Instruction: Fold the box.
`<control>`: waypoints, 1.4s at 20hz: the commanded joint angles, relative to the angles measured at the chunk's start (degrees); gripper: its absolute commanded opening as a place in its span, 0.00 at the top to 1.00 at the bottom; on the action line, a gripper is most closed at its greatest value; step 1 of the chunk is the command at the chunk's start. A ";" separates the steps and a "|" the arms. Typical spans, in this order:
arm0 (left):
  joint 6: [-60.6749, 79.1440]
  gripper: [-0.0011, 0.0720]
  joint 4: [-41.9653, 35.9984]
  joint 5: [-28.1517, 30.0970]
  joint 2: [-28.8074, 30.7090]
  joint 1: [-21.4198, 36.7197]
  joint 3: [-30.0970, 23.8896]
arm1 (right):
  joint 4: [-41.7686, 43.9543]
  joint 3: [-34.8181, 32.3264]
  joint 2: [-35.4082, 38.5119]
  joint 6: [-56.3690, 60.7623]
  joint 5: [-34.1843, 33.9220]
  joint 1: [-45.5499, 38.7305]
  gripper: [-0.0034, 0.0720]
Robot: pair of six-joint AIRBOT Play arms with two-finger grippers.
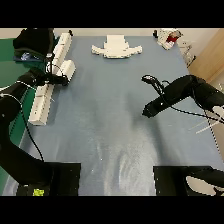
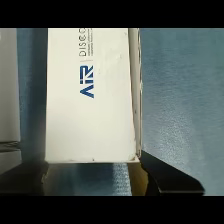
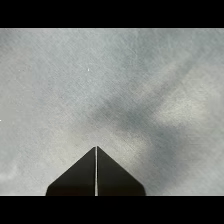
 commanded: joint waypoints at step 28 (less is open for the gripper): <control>-6.03 0.04 4.74 -8.72 -0.20 0.20 3.54 | 0.02 0.04 -0.02 0.02 0.00 0.00 0.95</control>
